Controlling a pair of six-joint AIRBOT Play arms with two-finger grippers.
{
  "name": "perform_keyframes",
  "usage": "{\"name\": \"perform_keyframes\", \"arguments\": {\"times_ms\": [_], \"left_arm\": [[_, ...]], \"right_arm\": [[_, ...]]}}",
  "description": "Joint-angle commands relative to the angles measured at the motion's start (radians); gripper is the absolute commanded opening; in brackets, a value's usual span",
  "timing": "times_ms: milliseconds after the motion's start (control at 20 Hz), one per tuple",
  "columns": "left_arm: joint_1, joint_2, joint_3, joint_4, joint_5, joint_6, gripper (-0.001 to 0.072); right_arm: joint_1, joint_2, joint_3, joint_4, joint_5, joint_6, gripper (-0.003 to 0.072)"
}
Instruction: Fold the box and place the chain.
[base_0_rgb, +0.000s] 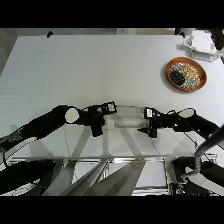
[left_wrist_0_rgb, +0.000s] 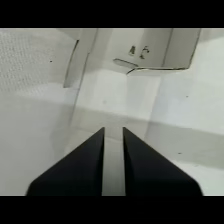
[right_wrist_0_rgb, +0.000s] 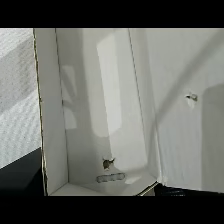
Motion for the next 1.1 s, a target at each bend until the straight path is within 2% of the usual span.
{"name": "perform_keyframes", "arguments": {"times_ms": [0, 250, 350, 650, 750, 850, 950, 1050], "left_arm": [[0.030, -0.008, 0.000, -0.019, 0.002, 0.152, 0.0154], [0.003, -0.008, 0.000, -0.116, -0.012, 0.491, 0.0159], [-0.001, -0.008, 0.000, -0.135, -0.006, 0.590, 0.0216], [-0.001, -0.010, 0.000, -0.135, 0.029, 0.573, 0.0217], [0.009, -0.014, 0.000, -0.135, 0.031, 0.559, 0.0289], [0.016, -0.031, 0.000, -0.162, 0.058, 0.560, 0.0294], [0.014, -0.054, 0.000, -0.214, 0.088, 0.560, 0.0388], [0.014, -0.066, 0.000, -0.233, 0.088, 0.554, 0.0389]], "right_arm": [[0.000, 0.000, 0.000, 0.000, 0.000, 0.000, 0.0320], [0.000, 0.000, 0.000, 0.000, 0.000, 0.000, 0.0320], [0.000, 0.000, 0.000, 0.000, 0.000, 0.000, 0.0320], [0.000, 0.000, 0.000, 0.000, 0.000, 0.000, 0.0320], [0.000, 0.000, 0.000, 0.000, 0.000, 0.000, 0.0320], [0.000, 0.000, 0.000, 0.000, 0.000, 0.000, 0.0320], [0.000, 0.000, 0.000, 0.000, 0.000, 0.000, 0.0320], [0.000, 0.000, 0.000, 0.000, 0.000, 0.000, 0.0320]]}}
